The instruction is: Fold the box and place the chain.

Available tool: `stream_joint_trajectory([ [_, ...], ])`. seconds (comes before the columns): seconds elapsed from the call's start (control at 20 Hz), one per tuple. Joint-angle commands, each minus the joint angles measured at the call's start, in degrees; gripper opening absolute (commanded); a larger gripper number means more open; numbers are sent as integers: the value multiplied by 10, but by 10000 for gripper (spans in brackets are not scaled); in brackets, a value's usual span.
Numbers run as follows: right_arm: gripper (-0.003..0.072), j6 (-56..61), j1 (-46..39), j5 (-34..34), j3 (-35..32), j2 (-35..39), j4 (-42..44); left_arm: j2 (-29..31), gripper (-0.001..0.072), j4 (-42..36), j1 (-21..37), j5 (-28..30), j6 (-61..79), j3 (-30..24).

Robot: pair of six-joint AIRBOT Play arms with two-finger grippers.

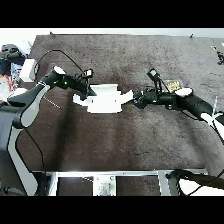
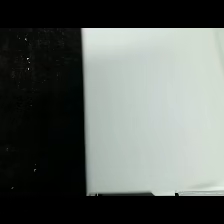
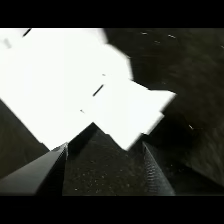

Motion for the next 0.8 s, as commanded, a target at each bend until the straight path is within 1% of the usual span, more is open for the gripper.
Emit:
stream_joint_trajectory([
  [0.0,549,-123,36,0,0,0,-10,0,13,-7,0,0,1,0],
  [0.05,550,-153,50,-4,0,0,-10,0,13,-7,0,1,1,0],
  [0.1,611,-172,62,-14,0,0,-10,0,13,-7,0,1,1,0],
  [0.15,631,-193,75,-27,0,0,-11,0,13,-7,0,1,1,0],
  [0.25,632,-211,98,-46,0,-7,-11,0,13,-7,0,1,1,0],
  [0.35,632,-232,120,-49,3,-38,-19,0,13,-7,0,1,1,0],
  [0.45,631,-231,133,-54,14,-65,-50,0,13,-7,0,1,1,0],
  [0.5,631,-232,135,-56,19,-72,-51,0,13,-7,0,1,0,0],
  [0.75,631,-236,142,-56,28,-77,-51,-1,13,-6,0,-5,1,0],
])
